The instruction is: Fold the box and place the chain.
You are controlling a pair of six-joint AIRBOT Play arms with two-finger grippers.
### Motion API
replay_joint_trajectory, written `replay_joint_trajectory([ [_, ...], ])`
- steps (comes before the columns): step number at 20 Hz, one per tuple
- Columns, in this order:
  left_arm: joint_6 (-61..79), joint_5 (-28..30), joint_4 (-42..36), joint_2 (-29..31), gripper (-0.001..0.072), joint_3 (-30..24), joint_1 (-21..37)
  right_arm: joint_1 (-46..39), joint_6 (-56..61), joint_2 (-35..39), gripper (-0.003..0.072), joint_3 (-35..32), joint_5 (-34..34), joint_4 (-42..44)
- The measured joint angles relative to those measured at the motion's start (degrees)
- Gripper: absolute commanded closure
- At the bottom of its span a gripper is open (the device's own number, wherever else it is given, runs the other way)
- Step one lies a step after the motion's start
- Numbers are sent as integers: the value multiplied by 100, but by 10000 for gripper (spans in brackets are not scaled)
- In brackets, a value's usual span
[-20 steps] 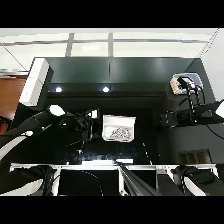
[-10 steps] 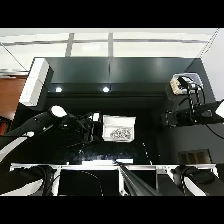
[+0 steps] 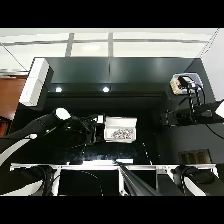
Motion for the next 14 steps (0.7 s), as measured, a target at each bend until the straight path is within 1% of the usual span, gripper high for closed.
replay_joint_trajectory([
  [10, -31, 118, -101, 0, 2, 2, -72, 0, 0, 0, 489, -7, -203, 0],
  [11, -15, 120, -107, 0, 19, 2, -105, -2, -2, 0, 489, -24, -275, -2],
  [12, -13, 138, -103, 0, 65, 2, -142, -2, -2, 0, 489, -52, -374, 0],
  [13, -13, 175, -98, 0, 183, 2, -175, -2, -2, -4, 489, -94, -485, -2],
  [14, -9, 186, -92, 0, 274, 4, -195, -2, 0, -4, 488, -138, -584, -4],
])
